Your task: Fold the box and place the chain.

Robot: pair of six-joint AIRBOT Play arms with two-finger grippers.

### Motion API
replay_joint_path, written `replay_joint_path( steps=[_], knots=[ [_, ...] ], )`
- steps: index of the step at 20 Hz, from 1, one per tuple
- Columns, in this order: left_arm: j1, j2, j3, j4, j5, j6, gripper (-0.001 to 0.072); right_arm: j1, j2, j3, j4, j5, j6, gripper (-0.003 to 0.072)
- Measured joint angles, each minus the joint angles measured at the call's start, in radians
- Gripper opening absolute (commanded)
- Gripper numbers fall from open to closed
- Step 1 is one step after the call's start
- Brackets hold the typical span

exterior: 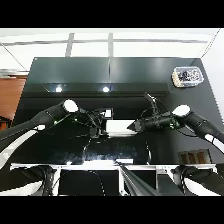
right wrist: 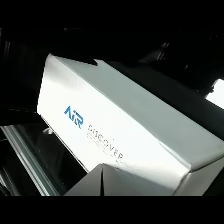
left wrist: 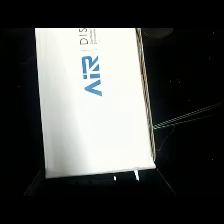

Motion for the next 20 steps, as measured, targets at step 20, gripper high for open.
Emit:
replay_joint_path(
  steps=[20],
  knots=[
    [-0.039,0.145,0.049,0.076,-0.065,-0.221,0.0713,-0.482,0.340,0.144,-0.228,0.307,0.110,0.0011]
  ],
)
